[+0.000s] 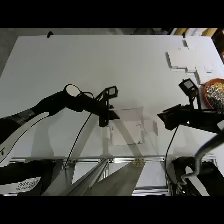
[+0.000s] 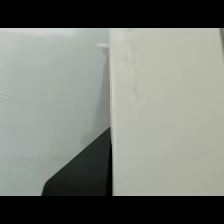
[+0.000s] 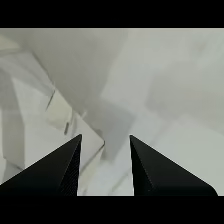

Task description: Fold the box and place the chain.

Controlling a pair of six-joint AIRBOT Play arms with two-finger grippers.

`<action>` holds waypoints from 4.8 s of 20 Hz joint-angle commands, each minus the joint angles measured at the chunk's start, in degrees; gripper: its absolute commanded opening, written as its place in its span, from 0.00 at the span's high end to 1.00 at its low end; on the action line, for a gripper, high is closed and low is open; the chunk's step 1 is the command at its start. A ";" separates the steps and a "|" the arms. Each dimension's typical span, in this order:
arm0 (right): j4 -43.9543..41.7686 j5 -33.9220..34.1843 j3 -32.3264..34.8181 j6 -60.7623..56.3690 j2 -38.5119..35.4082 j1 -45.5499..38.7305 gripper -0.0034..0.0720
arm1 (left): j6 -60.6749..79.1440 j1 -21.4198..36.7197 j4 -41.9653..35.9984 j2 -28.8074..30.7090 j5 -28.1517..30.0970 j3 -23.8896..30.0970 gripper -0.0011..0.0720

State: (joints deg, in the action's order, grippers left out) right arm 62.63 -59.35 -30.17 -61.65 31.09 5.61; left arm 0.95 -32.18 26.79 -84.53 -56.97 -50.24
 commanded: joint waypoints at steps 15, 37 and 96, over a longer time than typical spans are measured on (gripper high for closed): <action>0.11 -1.51 -2.08 0.31 -1.31 0.04 0.49 | 0.07 -5.88 6.14 -1.09 13.35 0.00 0.98; 0.28 -1.49 -2.08 0.50 -1.31 0.04 0.49 | 7.04 -5.88 6.32 -3.13 12.15 -0.02 0.98; 3.06 8.41 16.13 48.87 -1.09 24.46 0.34 | 0.46 -5.77 14.19 -3.21 8.26 -2.23 0.97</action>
State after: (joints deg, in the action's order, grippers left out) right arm 60.95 -58.89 -17.50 -20.51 29.98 24.58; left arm 1.41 -37.93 41.15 -87.72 -48.51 -52.45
